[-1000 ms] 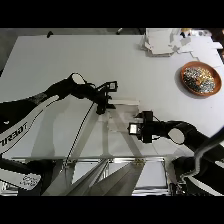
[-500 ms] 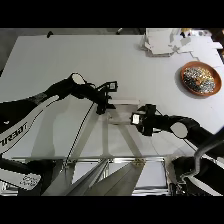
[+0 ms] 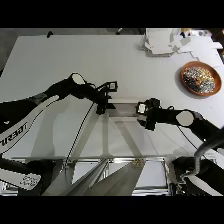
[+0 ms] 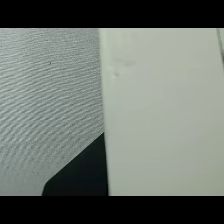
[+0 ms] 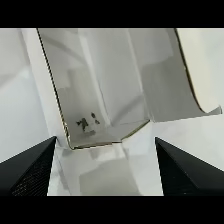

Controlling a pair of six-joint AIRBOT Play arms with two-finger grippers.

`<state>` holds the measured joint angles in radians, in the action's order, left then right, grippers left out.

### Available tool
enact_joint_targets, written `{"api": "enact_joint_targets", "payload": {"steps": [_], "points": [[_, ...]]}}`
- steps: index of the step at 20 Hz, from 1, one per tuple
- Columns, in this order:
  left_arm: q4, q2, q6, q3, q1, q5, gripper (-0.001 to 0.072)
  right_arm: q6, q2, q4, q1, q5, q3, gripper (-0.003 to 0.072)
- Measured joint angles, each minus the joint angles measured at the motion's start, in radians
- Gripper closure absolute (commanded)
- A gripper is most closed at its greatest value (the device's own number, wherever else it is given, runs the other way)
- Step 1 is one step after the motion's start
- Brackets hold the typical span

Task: Fold the box and place the chain.

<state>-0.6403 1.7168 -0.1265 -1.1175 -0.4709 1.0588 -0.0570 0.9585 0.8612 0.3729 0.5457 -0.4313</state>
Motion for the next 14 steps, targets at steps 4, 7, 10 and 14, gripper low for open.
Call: {"api": "enact_joint_targets", "payload": {"steps": [4,7,10,14], "points": [[0.0,0.0,0.0,0.0,0.0,0.0,0.0699,0.194,0.051,-0.166,-0.065,0.06,-0.002,-0.0019],[0.0,0.0,0.0,0.0,0.0,0.0,0.0699,0.271,0.095,-0.227,-0.105,0.093,-0.015,-0.0019],[0.0,0.0,0.0,0.0,0.0,0.0,0.0699,0.314,0.143,-0.252,-0.126,0.122,-0.045,-0.0019],[0.0,0.0,0.001,0.0,0.0,0.001,0.0699,0.354,0.209,-0.265,-0.135,0.154,-0.087,-0.0016]]}}
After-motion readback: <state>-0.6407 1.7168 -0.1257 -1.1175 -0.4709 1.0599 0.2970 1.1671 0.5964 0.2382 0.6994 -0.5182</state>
